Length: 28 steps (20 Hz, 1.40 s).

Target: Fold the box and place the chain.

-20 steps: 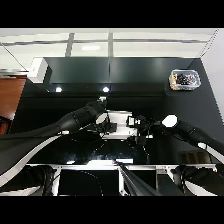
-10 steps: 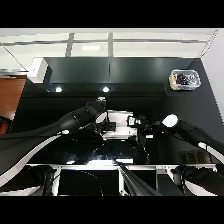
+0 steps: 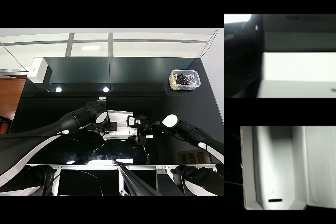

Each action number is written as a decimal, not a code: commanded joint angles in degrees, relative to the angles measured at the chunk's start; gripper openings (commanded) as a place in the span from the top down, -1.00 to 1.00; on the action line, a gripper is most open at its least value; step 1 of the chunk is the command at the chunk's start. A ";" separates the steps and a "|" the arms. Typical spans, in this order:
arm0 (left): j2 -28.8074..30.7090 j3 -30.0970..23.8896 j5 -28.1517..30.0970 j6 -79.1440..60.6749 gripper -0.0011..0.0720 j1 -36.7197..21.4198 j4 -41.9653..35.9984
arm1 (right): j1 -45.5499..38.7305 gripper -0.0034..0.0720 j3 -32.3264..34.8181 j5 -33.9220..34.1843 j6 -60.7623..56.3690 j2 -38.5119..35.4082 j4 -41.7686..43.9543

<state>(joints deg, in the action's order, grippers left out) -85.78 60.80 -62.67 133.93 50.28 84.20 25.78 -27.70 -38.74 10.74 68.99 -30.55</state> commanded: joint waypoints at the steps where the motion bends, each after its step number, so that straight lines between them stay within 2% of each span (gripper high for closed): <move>1: 0.02 0.07 0.96 0.13 0.90 0.00 -0.50 | 0.04 -0.33 0.02 0.02 -0.07 0.02 0.07; 4: 0.02 0.07 0.70 0.52 0.90 0.00 -0.42 | 0.04 -0.33 0.02 -0.02 0.00 0.02 0.02; 6: 0.17 0.07 0.31 0.52 0.90 -0.02 0.68 | 0.04 -0.74 -0.13 -0.85 -2.19 -1.20 -0.07; 8: 0.37 0.15 -0.76 0.50 0.90 -0.15 1.31 | -0.02 -0.74 -0.13 -1.33 -7.43 -5.44 -4.04; 9: 0.39 0.17 -1.31 0.42 0.90 -0.15 1.70 | -0.17 -0.74 -0.13 -2.21 -12.79 -8.31 -8.76; 11: 0.37 0.17 -2.27 0.15 0.91 -0.13 2.58 | -1.03 -0.73 -0.15 -7.41 -22.73 -13.70 -17.94; 14: 0.37 0.17 -2.27 -1.09 0.90 -0.09 2.97 | -1.75 -0.72 -0.09 -12.92 -25.99 -17.62 -24.22; 19: 0.37 0.17 0.33 -1.07 0.90 -0.02 2.91 | -1.62 -0.72 1.81 -5.86 -15.06 -14.45 -18.91; 21: 0.37 0.17 0.52 -1.09 0.90 0.00 2.69 | -1.62 -0.72 1.81 -2.99 -10.88 -12.55 -13.88; 24: 0.37 0.17 0.59 -1.36 0.90 0.00 2.73 | -1.62 -0.71 1.81 -2.56 -5.11 -11.45 -7.67; 25: 0.37 0.17 0.76 -1.51 0.90 -0.02 2.71 | -1.62 -0.39 1.81 -2.56 -5.09 -11.45 -7.37; 28: 0.37 0.17 0.74 -1.51 0.90 -0.02 2.71 | -1.62 -0.35 1.84 -2.64 -5.11 -11.13 -7.37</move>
